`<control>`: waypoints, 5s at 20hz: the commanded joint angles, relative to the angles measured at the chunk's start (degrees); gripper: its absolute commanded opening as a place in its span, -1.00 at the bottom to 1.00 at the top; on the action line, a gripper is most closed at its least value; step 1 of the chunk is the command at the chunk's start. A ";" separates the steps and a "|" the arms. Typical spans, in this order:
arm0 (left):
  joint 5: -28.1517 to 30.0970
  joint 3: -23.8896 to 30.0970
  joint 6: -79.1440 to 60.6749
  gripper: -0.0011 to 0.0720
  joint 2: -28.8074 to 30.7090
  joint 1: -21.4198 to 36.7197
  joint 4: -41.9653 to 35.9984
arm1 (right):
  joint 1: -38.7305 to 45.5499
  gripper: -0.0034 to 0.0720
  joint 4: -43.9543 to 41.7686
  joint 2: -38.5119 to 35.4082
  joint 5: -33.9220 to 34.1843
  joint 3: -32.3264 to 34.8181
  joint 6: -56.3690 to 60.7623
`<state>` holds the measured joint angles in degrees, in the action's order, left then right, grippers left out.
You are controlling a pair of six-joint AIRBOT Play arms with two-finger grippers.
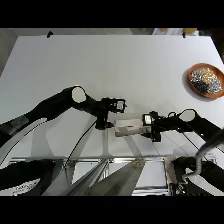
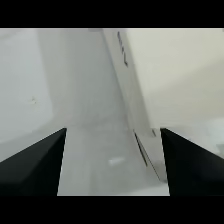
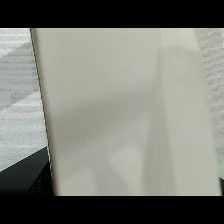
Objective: Fold the box and place the chain.
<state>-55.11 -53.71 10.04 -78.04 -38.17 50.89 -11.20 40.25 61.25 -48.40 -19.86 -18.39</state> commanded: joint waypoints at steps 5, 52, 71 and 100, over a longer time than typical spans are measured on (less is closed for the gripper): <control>-6.73 -0.04 18.60 -0.72 13.29 -0.55 18.10 | 0.02 0.25 0.00 -0.04 -0.09 -0.04 -0.07; 2.91 0.85 42.12 -0.96 11.93 0.68 20.68 | 0.02 0.25 0.00 -0.04 -0.13 -0.04 -0.09; -0.96 2.69 27.87 -0.96 3.96 -3.06 14.40 | 0.02 0.24 0.00 -0.04 -0.22 -0.04 -0.09; 4.85 8.35 -12.41 -0.10 -0.50 -3.37 -3.10 | 0.02 0.24 0.00 -0.04 -0.24 -0.04 -0.09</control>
<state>-48.14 -45.39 -2.09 -77.87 -40.64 50.46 -11.18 40.29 61.25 -48.69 -19.86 -18.50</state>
